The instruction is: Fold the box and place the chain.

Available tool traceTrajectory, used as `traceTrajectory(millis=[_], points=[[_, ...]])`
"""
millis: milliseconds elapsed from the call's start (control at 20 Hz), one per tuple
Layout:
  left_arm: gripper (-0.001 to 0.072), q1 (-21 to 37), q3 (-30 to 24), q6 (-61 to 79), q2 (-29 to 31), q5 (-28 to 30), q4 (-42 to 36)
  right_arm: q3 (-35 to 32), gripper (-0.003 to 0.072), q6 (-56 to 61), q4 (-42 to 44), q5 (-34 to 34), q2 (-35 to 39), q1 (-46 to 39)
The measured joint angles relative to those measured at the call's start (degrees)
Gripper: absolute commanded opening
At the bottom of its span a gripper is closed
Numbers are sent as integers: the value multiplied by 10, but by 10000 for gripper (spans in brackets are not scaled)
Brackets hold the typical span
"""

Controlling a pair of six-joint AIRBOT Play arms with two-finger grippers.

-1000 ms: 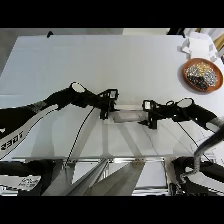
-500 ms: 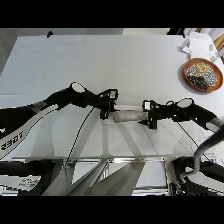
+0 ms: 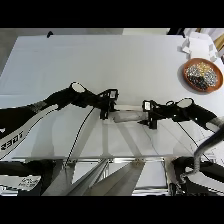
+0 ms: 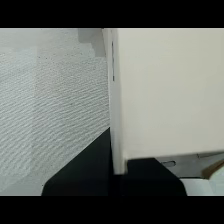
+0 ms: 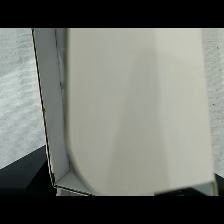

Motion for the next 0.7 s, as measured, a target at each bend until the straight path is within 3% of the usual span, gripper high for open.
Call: traceTrajectory(millis=[600, 650, 700], points=[[20, 0, 0, 0, 0, 0, 0, 0, 442, 0, 0, 0, 0, 0], [92, 0, 0, 0, 0, 0, 0, 0, 442, 0, 0, 0, 0, 0], [258, 0, 0, 1, 1, 4, 0, 0, 442, 0, 0, 0, 0, 0]])
